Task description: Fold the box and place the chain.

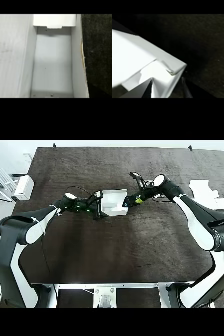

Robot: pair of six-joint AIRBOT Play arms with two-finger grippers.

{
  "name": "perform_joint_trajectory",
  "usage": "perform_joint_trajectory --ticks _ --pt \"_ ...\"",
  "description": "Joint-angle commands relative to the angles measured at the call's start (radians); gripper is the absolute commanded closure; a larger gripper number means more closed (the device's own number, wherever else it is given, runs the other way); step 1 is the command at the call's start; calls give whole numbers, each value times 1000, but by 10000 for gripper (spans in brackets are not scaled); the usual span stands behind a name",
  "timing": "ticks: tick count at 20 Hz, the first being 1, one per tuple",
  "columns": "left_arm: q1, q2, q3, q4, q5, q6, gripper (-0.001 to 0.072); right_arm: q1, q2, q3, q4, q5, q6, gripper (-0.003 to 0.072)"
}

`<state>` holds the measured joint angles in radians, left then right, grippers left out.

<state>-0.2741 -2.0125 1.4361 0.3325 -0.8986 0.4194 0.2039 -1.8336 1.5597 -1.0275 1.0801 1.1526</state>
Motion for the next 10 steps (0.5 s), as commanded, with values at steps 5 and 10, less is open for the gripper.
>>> perform_joint_trajectory --ticks 5,10 --pt "0 1 0 0 -2 0 239 74 0 18 -261 -53 209 204" --pt "0 1 0 0 -2 0 239 141 0 63 -425 -51 347 204"
